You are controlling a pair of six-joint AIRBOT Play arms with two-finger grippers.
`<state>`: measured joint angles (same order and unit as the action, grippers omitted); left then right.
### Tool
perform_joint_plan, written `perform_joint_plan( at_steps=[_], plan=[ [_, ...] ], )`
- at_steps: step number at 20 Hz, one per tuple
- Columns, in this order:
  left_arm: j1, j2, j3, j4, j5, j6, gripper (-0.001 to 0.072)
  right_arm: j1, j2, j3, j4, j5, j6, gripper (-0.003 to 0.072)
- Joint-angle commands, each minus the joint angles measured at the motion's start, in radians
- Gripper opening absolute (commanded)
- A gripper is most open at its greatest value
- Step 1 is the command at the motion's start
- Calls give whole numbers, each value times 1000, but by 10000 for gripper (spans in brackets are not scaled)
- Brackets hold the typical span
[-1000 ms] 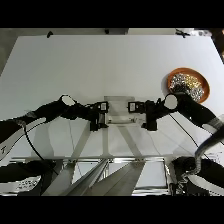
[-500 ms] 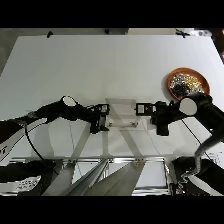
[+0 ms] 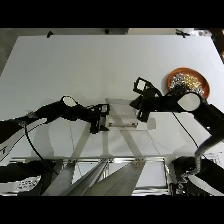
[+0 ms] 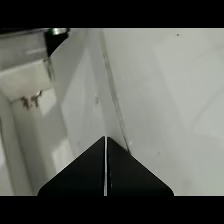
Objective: Fold the box and place the chain.
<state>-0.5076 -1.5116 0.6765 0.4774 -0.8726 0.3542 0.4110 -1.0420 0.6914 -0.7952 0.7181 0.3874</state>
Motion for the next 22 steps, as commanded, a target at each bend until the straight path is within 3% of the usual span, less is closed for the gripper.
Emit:
perform_joint_plan(
  at_steps=[1,5,10,16,19,22],
  plan=[
    [1,0,1,-2,8,0,203,0,-146,1,124,-146,4,9],
    [1,0,1,-2,8,0,203,0,-253,1,106,-155,35,9],
    [1,0,1,-2,8,0,203,0,-257,1,96,-111,35,9],
    [1,0,1,-2,8,0,203,0,-89,3,76,-71,36,8],
    [1,0,1,-2,8,0,203,0,32,3,-109,38,151,7],
    [1,0,1,-2,8,0,203,0,105,3,-425,275,241,6]
  ],
)
